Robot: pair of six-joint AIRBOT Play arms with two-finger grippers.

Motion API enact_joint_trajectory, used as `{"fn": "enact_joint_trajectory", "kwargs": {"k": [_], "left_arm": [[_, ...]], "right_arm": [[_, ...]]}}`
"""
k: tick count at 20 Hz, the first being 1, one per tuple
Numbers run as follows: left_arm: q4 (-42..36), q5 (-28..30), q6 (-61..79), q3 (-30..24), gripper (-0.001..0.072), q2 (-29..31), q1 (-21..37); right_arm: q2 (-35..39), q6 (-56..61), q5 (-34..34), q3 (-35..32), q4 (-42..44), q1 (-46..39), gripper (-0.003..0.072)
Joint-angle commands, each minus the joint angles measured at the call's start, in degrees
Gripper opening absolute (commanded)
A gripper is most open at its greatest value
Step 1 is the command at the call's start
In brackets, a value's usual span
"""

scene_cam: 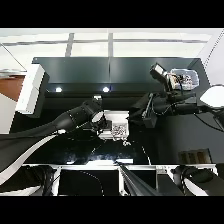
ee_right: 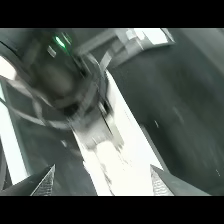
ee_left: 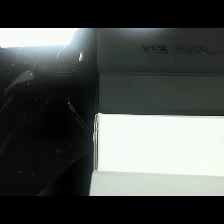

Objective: Fold the box and place the chain.

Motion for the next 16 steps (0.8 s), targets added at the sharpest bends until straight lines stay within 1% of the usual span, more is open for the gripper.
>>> {"fn": "enact_joint_trajectory", "kwargs": {"k": [1, 3, 5, 7, 8, 11, 13, 14, 16], "left_arm": [[0.0, 0.0, 0.0, 0.0, 0.0034, 0.0, 0.0], [0.0, 0.0, 0.0, 0.0, 0.0034, 0.0, 0.0], [0.1, 0.0, 0.0, 0.0, 0.0033, 0.0, 0.0], [0.1, 0.3, 0.0, 0.0, 0.0034, 0.0, 0.0], [0.1, 0.3, 0.0, 0.0, 0.0033, 0.0, 0.0], [0.0, 0.2, 0.0, 0.0, 0.0033, 0.0, 0.0], [0.0, 0.2, 0.0, 0.0, 0.0033, 0.0, 0.0], [0.0, 0.2, 0.0, 0.0, 0.0034, 0.0, 0.0], [0.0, 0.2, 0.0, 0.0, 0.0034, 0.0, 0.0]], "right_arm": [[-0.5, 1.4, 5.0, -0.7, -9.4, -3.3, 0.0713], [-0.5, 1.5, 9.0, -2.7, -12.4, -4.8, 0.0713], [-0.5, 1.1, 8.4, -8.2, -12.4, -3.8, 0.0713], [-0.5, -2.5, 5.6, -15.0, -12.2, -1.3, 0.0703], [-0.5, -5.7, 3.5, -18.2, -11.4, 0.5, 0.0608], [-0.5, -16.9, -5.4, -25.6, -5.5, 5.4, 0.0605], [-0.5, -21.1, -12.5, -27.9, -4.6, 8.7, 0.0589], [-0.5, -21.5, -15.2, -28.2, -5.0, 10.0, 0.0486], [-0.5, -23.7, -19.7, -28.2, -5.1, 12.2, 0.0487]]}}
